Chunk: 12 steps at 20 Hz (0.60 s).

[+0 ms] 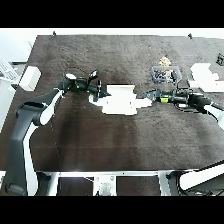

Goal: Fold the box and place the chain.

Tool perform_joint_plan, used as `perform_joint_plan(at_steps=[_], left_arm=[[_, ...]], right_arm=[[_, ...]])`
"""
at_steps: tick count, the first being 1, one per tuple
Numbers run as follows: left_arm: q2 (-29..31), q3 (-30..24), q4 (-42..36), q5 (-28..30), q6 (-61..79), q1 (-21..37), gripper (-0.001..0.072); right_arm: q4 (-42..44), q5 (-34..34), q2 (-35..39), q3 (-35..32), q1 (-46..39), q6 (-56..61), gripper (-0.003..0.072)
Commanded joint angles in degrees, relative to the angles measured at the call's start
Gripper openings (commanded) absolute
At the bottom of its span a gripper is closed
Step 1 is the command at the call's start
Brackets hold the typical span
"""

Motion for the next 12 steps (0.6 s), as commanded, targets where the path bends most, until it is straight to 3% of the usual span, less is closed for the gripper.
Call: perform_joint_plan(at_steps=[1, 9, 12], left_arm=[[0.04, -0.02, 0.63, -0.55, -0.04, -0.55, 0.0017], [0.11, 0.0, 0.74, -0.57, -0.63, -0.39, 0.0023], [0.11, 0.0, 0.74, -0.33, -0.61, -0.39, 0.0023]], right_arm=[[0.0, -0.42, 0.0, 0.02, 0.04, 0.0, 0.0014], [0.11, -0.35, 0.35, -0.17, 0.07, -4.9, 0.0014], [0.22, -0.37, 4.66, -2.6, 0.57, -10.64, 0.0014]])
